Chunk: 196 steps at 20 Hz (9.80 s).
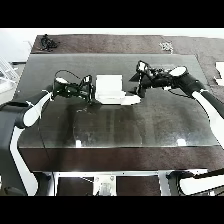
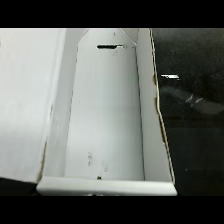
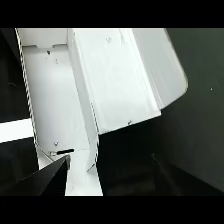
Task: Fold the box and place the chain.
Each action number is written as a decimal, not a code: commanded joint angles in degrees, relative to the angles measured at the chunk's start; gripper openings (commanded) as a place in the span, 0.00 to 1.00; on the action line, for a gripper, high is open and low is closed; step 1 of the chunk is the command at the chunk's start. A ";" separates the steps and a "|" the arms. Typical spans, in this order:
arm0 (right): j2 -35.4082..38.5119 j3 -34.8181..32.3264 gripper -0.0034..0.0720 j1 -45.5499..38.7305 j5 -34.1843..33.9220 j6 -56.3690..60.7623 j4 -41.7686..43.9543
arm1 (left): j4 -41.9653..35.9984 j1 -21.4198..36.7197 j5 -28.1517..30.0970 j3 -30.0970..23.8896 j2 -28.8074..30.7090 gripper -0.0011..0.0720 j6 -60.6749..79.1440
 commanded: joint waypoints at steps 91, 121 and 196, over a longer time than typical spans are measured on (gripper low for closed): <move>-12.26 1.60 0.36 5.53 2.84 -15.08 10.45 | 0.02 0.07 -0.44 0.02 0.04 0.73 -0.07; -4.92 -0.94 0.06 -14.34 7.52 64.96 -5.99 | 0.02 0.07 -0.42 0.02 0.04 0.73 -0.02; -11.13 19.52 0.48 16.98 9.75 117.28 -42.58 | 0.02 0.07 -1.53 0.02 0.02 0.73 -0.07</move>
